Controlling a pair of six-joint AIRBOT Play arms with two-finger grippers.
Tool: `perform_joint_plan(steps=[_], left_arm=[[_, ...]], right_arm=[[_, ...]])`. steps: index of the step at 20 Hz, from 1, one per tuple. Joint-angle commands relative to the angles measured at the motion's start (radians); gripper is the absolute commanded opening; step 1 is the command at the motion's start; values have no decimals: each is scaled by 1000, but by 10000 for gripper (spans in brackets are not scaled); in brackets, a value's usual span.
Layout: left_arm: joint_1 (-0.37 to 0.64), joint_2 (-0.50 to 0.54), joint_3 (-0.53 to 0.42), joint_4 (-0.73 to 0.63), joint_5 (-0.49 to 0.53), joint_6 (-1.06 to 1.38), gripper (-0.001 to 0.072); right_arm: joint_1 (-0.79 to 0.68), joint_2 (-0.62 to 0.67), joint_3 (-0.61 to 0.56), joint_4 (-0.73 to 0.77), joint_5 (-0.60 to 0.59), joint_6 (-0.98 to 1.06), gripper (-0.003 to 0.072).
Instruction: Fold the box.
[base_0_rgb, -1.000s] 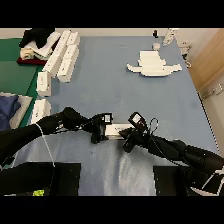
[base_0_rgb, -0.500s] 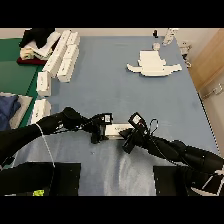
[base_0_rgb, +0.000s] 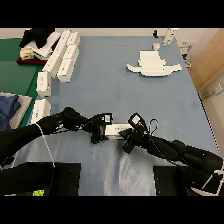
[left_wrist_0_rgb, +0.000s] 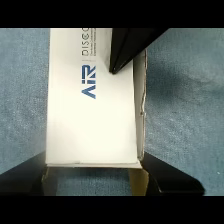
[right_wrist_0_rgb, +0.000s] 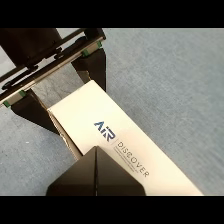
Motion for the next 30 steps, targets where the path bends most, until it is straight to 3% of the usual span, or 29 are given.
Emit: perform_joint_plan(steps=[1,7,11,17,22,26,30], left_arm=[[0,0,1,0,0,0,359],[0,0,1,0,0,0,359],[0,0,1,0,0,0,359],[0,0,1,0,0,0,359],[0,0,1,0,0,0,359],[0,0,1,0,0,0,359],[0,0,1,0,0,0,359]], right_arm=[[0,21,0,0,0,0,4],[-13,101,21,-39,26,-2,4],[-105,100,98,-121,-78,-1,4],[-403,65,328,-380,-453,64,4],[-615,-98,617,-657,-782,278,5],[-738,-245,774,-700,-1010,438,4],[-806,-352,830,-702,-1144,638,4]])
